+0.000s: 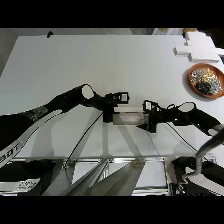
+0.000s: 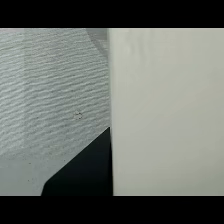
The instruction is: Fold the box and place the chain.
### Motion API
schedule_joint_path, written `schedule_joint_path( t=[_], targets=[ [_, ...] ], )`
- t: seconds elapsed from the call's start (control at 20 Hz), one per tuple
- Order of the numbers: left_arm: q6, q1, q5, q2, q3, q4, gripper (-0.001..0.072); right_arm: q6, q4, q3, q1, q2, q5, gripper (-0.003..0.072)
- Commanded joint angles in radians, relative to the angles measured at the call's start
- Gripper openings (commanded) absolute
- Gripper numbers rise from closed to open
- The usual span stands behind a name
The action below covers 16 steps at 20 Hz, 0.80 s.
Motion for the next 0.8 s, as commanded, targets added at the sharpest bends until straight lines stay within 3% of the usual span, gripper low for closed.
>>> schedule_joint_path(
  t=[0.0, 0.15, 0.25, 0.4, 0.75],
  targets=[
    [0.0, 0.0, 0.0, 0.0, 0.0, 0.0, 0.0012, -0.005, 0.001, 0.0, 0.0, -0.018, 0.003, 0.0639],
    [0.0, 0.0, 0.0, 0.0, 0.0, 0.0, 0.0012, -0.006, 0.001, 0.0, 0.0, -0.021, -0.003, 0.0616],
    [0.0, 0.0, 0.0, 0.0, 0.0, 0.0, 0.0012, -0.007, 0.001, 0.0, 0.0, -0.022, -0.006, 0.0426],
    [0.0, 0.0, 0.0, 0.0, 0.0, 0.0, 0.0012, -0.023, 0.0, 0.0, 0.0, -0.021, -0.005, 0.0314],
    [0.0, 0.0, 0.0, 0.0, 0.0, 0.0, 0.0012, -0.023, 0.001, 0.0, 0.0, -0.021, -0.002, 0.0316]
  ],
)
